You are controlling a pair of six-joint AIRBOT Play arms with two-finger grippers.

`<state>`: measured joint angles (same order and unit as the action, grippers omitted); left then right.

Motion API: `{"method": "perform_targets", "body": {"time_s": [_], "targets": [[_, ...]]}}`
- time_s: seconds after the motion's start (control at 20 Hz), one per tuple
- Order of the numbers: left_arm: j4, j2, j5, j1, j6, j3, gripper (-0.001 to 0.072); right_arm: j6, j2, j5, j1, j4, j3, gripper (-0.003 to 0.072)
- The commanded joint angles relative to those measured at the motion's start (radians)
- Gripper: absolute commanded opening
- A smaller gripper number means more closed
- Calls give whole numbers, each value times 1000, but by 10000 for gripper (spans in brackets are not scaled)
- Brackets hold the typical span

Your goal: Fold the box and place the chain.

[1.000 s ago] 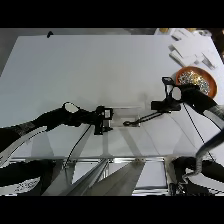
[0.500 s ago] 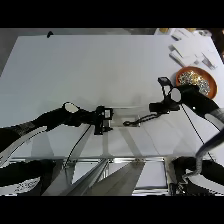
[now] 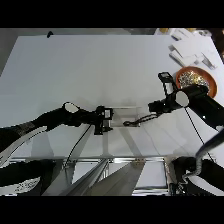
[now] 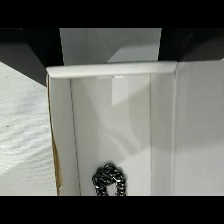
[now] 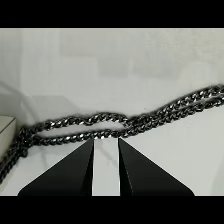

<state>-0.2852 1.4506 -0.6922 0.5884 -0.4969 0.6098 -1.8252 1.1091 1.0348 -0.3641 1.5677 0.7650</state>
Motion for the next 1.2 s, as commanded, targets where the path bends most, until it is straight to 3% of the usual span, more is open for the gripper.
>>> {"method": "perform_targets", "body": {"time_s": [0.0, 0.1, 0.15, 0.2, 0.55, 0.95, 1.15], "targets": [[0, -1, 0, -1, 0, 0, 71, -13, 28, 16, -3, 11, -13, 179], [0, 0, 0, -1, 0, 0, 71, 1, 52, 40, -3, 11, -22, 227], [0, -1, 0, -1, 0, 0, 71, 0, 68, 49, -3, 11, -23, 349], [0, -1, 0, -1, 0, 0, 71, 0, 84, 50, -3, 10, -23, 371], [0, 0, 0, -1, 0, 0, 71, -23, 141, 55, -3, 7, -24, 291], [0, -1, 0, -1, 0, 0, 71, -37, 175, 23, -4, 7, -26, 290], [0, 0, 0, -1, 0, 0, 71, -32, 132, 12, -5, 8, -26, 268]]}}
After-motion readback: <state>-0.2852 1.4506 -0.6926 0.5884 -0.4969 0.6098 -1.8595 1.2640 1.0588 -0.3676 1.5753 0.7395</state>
